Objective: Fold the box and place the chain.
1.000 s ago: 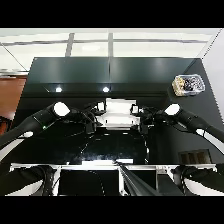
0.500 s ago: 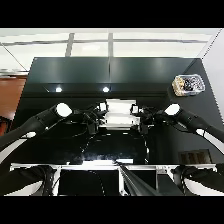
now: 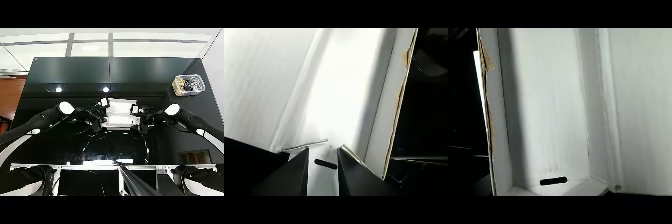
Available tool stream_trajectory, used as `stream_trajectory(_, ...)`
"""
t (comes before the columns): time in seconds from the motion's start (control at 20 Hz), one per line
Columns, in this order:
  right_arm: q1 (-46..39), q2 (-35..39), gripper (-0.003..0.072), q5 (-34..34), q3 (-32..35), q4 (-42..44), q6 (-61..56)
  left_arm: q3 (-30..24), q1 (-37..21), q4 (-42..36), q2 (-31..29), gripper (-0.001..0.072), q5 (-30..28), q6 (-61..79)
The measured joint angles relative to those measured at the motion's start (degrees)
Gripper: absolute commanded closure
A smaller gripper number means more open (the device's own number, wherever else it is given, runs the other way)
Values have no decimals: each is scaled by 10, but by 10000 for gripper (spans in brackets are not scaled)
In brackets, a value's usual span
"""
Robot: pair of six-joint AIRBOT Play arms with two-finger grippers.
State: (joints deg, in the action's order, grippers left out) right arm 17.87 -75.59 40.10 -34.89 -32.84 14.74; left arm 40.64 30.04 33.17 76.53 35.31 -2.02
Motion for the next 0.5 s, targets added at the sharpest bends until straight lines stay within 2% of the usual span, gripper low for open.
stream_trajectory(0.4, 0, 0, 452, 0, 0, 0, 0, 3, 10, -8, 13, 478, 13, 5)
stream_trajectory(0.45, 0, 0, 452, 0, 0, 0, 0, 3, 11, -8, 13, 454, 13, 5)
stream_trajectory(0.5, 0, 0, 452, 0, 0, 0, 0, 3, 12, -8, 14, 362, 12, 5)
